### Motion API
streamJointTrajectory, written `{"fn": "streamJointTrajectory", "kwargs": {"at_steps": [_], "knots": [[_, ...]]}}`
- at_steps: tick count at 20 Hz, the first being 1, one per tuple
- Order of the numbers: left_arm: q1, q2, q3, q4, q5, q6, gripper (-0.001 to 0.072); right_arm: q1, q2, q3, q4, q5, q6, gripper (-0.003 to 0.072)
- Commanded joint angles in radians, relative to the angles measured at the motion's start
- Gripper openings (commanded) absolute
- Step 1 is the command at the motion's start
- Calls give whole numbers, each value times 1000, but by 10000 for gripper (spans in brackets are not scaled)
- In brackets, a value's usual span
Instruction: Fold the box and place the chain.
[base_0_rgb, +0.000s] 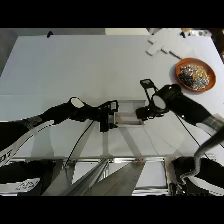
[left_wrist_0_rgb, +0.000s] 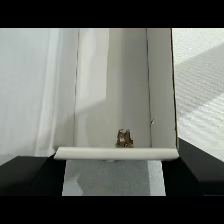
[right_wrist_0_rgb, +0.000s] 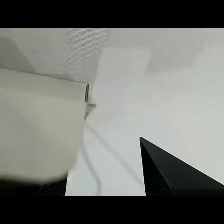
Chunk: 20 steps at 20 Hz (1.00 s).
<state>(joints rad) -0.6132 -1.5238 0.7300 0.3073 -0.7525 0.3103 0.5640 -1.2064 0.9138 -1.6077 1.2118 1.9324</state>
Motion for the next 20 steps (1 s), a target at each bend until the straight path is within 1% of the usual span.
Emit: {"fn": "streamJointTrajectory", "kwargs": {"at_steps": [1,3,5,6,8,10,11,12,14,16,20], "knots": [[0,0,0,0,0,0,229,-86,62,122,33,96,-154,478],[0,0,0,0,0,0,229,-182,60,219,33,88,-200,470],[0,0,0,-1,0,0,229,-299,48,302,33,48,-264,394],[0,0,0,0,0,0,229,-361,29,339,32,26,-298,393],[0,0,0,0,0,0,229,-501,-56,430,32,0,-350,393],[0,0,0,0,0,0,229,-612,-175,529,33,-14,-372,386],[0,0,0,0,0,0,229,-651,-232,574,33,-19,-395,318],[0,0,0,-1,0,0,229,-684,-291,617,33,-29,-419,269],[0,0,0,-1,0,0,229,-732,-401,692,10,-31,-423,263],[0,0,0,-1,0,0,229,-764,-498,738,8,-29,-423,263],[0,0,0,0,0,0,229,-778,-604,746,-16,-42,-423,257]]}}
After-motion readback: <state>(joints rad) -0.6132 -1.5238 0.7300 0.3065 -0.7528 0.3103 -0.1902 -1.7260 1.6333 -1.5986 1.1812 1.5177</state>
